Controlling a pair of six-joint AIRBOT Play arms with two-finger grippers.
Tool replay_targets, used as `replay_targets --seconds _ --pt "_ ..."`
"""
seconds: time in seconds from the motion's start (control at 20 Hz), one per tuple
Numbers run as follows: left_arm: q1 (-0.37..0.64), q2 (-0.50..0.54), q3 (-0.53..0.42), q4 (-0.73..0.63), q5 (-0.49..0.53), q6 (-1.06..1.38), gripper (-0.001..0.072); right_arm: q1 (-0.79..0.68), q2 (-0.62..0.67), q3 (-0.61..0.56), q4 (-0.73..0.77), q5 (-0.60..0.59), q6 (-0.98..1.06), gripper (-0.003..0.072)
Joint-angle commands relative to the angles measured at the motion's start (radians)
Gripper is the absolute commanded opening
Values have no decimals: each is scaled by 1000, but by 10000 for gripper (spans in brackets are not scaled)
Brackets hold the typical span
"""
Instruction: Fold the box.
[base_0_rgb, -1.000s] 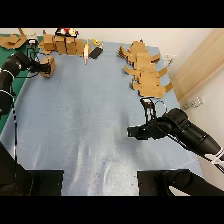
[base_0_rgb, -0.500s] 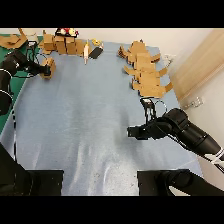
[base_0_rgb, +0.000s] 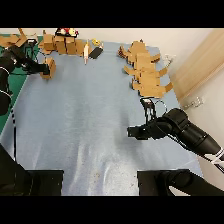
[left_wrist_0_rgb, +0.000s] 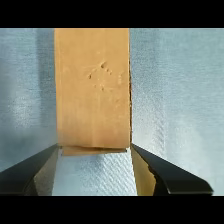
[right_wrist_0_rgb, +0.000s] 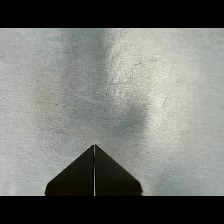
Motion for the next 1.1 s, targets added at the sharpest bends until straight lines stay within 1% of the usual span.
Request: replay_targets --seconds 0.0,0.15,0.3,0.4,0.45,0.5,0.55,0.6,0.65,0.75,1.05 --pt "7 8 31 32 -94 -47 707 -1 -1 1 0 0 0 1" --pt "11 49 31 63 -154 -48 708 -1 -1 1 0 0 0 1" --pt "9 121 31 67 -232 -48 707 -1 -1 1 0 0 0 1" --pt "3 165 31 53 -311 -48 704 -1 -1 1 0 0 0 1" --pt "-2 183 31 40 -355 -48 581 -1 -1 1 0 0 0 1" --pt "-6 197 31 22 -405 -45 349 -1 -1 1 0 0 0 1" --pt "-11 207 31 3 -441 -44 226 -1 -1 1 0 0 0 1" --pt "-18 216 31 -24 -483 -44 77 -1 -1 1 0 0 0 1" --pt "-27 223 31 -51 -518 -44 12 -1 -1 1 0 0 0 1" --pt "-53 242 24 -90 -562 -50 11 -1 -1 1 0 0 0 1" --pt "-189 346 -32 -89 -576 -120 10 -1 -1 1 0 0 0 1"
